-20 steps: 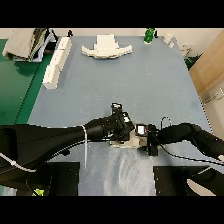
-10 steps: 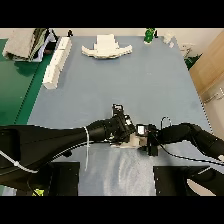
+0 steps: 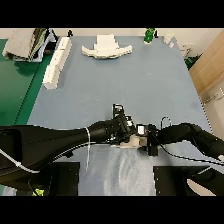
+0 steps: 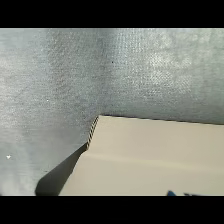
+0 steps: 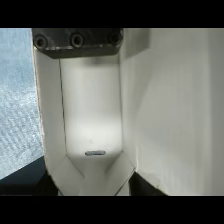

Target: Fold the box.

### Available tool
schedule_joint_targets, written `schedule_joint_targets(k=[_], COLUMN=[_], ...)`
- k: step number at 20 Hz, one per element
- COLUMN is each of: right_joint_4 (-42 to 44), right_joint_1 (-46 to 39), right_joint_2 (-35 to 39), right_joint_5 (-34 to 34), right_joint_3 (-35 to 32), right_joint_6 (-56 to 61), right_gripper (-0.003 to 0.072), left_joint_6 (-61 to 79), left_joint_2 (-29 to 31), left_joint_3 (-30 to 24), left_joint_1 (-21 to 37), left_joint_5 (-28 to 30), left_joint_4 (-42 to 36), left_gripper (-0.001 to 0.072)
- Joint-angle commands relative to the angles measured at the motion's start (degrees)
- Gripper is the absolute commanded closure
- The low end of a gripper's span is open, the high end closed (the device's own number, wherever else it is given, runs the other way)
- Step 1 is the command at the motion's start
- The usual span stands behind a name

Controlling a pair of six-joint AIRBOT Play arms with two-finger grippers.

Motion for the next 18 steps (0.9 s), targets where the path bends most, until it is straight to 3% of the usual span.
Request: schedule_joint_targets(k=[1, 8, 14, 16, 18], right_joint_4=[0.0, 0.0, 0.0, 0.0, 0.0], right_joint_1=[0.0, 0.0, 0.0, 0.0, 0.0], right_joint_2=[0.0, 0.0, 0.0, 0.0, 0.0], right_joint_5=[0.0, 0.0, 0.0, 0.0, 0.0], right_joint_3=[0.0, 0.0, 0.0, 0.0, 0.0], right_joint_6=[0.0, 0.0, 0.0, 0.0, 0.0], right_gripper=[0.012, 0.012, 0.012, 0.012, 0.012], left_joint_6=[0.4, 0.7, 1.8, 1.6, 3.6], left_joint_2=[0.0, 4.1, 16.7, 19.9, 21.0], left_joint_3=[1.2, 2.8, 2.9, 2.9, 2.9], left_joint_1=[0.0, 0.0, 0.0, 0.0, 0.1], left_joint_5=[-0.3, -5.2, -18.9, -17.9, -14.2], left_joint_4=[0.0, 0.1, 0.2, 0.8, 1.4], left_gripper=[0.0269, 0.0263, 0.0264, 0.0268, 0.0688])
